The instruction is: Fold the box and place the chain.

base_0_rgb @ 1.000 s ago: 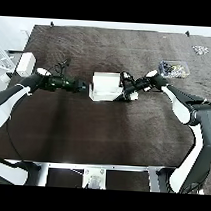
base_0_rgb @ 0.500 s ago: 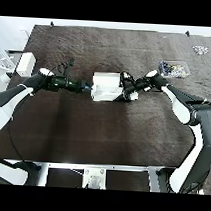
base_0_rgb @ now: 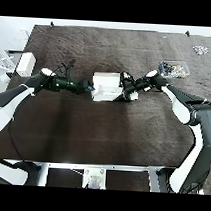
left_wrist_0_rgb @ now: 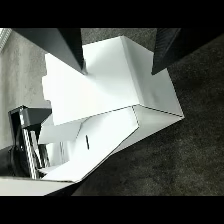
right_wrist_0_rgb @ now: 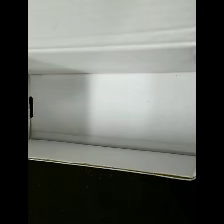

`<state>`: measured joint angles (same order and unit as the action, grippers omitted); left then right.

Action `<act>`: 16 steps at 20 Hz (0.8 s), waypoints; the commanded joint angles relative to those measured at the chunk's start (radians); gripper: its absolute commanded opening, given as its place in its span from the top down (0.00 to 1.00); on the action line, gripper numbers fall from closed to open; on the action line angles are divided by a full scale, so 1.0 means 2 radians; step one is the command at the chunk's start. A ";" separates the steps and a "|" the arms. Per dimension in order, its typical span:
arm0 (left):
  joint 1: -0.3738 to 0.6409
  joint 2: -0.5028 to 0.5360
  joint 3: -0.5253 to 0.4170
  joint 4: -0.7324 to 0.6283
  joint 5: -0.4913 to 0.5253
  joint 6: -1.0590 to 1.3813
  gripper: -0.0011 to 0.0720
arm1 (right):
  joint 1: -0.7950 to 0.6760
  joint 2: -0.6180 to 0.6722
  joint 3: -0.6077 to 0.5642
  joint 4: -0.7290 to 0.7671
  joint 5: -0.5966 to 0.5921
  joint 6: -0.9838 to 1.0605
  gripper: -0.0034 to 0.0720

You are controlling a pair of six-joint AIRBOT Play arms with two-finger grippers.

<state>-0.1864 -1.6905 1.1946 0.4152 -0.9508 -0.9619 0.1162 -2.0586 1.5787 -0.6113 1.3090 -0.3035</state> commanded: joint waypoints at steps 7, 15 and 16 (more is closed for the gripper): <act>-0.036 0.000 0.061 0.148 -0.011 -0.205 0.32 | 0.000 0.000 0.000 0.000 0.000 0.000 0.23; -0.060 0.000 0.079 0.186 -0.006 -0.289 0.32 | 0.000 0.000 0.000 0.000 0.000 0.000 0.23; -0.063 -0.001 0.081 0.188 -0.002 -0.292 0.32 | 0.000 0.000 0.000 0.000 0.000 0.000 0.23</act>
